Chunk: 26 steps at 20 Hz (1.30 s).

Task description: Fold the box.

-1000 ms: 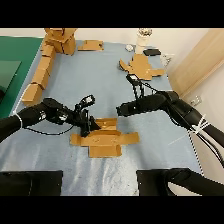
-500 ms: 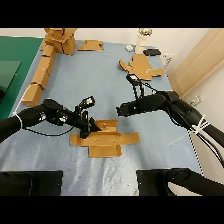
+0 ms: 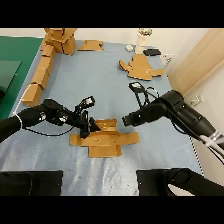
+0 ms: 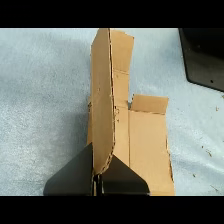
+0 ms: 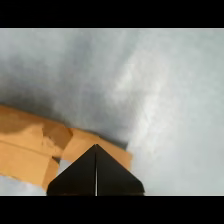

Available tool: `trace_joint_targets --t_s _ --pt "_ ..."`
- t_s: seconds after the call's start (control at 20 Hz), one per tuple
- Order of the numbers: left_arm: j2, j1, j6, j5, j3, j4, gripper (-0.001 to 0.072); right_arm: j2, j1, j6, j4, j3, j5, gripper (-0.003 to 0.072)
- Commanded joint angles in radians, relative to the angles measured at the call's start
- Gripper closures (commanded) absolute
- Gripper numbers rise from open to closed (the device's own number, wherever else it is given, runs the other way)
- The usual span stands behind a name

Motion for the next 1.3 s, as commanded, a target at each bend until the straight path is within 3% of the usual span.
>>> trace_joint_targets --t_s 0.0,0.25,0.3,0.35,0.4,0.65,0.9,1.25 --pt "0.001 0.001 0.001 0.001 0.0 0.002 0.0696 0.071 0.199 0.141 -0.13 -0.018 -0.127 0.0683" --pt "0.001 0.001 0.001 0.001 0.0 0.002 0.0696 0.134 0.682 0.185 -0.328 -0.188 0.003 0.0681" --pt "0.001 0.001 0.001 0.001 0.0 0.002 0.0696 0.134 0.76 0.16 -0.339 -0.231 0.042 0.0604" --pt "0.001 0.001 0.001 0.001 0.0 0.002 0.0696 0.128 0.813 0.146 -0.339 -0.264 0.069 0.0395" --pt "0.001 0.001 0.001 0.002 0.0 0.002 0.0696 0.119 0.852 0.143 -0.346 -0.294 0.095 0.0252" --pt "0.001 0.001 0.001 0.002 0.0 0.002 0.0696 0.053 0.874 0.108 -0.385 -0.323 0.198 0.0251" --pt "0.001 0.001 0.001 0.001 0.0 0.002 0.0696 0.006 0.873 0.068 -0.405 -0.323 0.217 0.0252" --pt "0.001 0.001 0.001 0.001 0.0 0.002 0.0696 -0.058 0.873 0.163 -0.618 -0.305 0.218 0.0252"
